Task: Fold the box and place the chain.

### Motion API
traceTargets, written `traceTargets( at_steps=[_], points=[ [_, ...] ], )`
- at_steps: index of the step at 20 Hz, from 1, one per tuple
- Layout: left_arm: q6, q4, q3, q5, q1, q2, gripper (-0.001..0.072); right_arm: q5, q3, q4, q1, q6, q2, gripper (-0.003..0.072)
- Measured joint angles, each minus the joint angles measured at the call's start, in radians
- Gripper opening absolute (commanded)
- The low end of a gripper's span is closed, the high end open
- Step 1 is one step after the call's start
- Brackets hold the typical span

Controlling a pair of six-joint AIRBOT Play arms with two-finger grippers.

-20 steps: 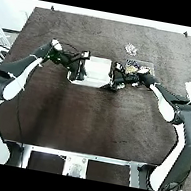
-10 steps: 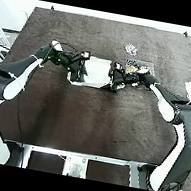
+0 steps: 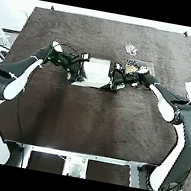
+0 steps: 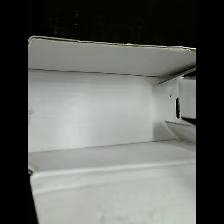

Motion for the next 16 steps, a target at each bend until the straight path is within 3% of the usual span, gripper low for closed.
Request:
traceTargets(
  at_steps=[5,9,12,16],
  points=[
    [0.008,0.013,0.027,-0.059,0.035,0.001,0.0017,-0.004,0.000,0.002,0.000,0.002,0.000,0.0589],
    [-0.005,-0.043,0.069,-0.193,0.097,0.013,0.0013,-0.001,0.000,0.000,0.000,0.002,0.000,0.0588],
    [-0.060,-0.079,0.077,-0.255,0.132,0.059,0.0012,0.000,0.000,-0.001,0.000,0.001,0.000,0.0588],
    [-0.216,-0.087,0.064,-0.261,0.151,0.141,0.0013,0.000,0.000,-0.001,0.000,0.001,0.000,0.0589]
  ],
)
